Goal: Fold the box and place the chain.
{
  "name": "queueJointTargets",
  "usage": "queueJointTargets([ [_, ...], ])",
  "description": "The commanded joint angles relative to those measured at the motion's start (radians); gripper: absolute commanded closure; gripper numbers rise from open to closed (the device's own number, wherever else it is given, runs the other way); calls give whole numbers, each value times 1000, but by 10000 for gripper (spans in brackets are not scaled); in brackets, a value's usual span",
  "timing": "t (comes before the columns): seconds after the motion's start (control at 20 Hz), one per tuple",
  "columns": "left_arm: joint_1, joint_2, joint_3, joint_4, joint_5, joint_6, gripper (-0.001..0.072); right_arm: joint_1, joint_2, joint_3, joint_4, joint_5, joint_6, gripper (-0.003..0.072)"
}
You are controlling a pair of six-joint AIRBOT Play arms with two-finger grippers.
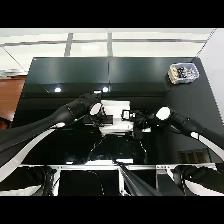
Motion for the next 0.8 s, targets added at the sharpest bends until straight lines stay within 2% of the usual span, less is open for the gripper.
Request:
queueJointTargets([
  [0.0,0,1,1,0,-14,-1,685,-1,77,2,-130,60,95,17],
  [0.15,0,1,1,-1,-13,10,684,-1,121,2,-152,47,97,17],
  [0.3,0,1,1,-1,-10,10,684,-1,123,2,-197,-21,98,17],
  [0.45,0,1,1,-1,-11,10,683,0,123,2,-192,-8,96,31],
  [0.5,0,1,1,-1,-10,10,683,0,123,2,-192,-8,96,147],
  [0.55,0,1,1,-1,-10,10,683,0,123,2,-192,-7,96,158],
  [0.65,0,1,1,-1,-11,10,683,0,122,2,-163,4,97,438],
  [0.7,0,1,1,-1,-11,10,683,0,122,2,-124,13,97,525],
  [0.75,0,1,1,-1,-11,10,683,0,121,2,-81,17,97,561],
])
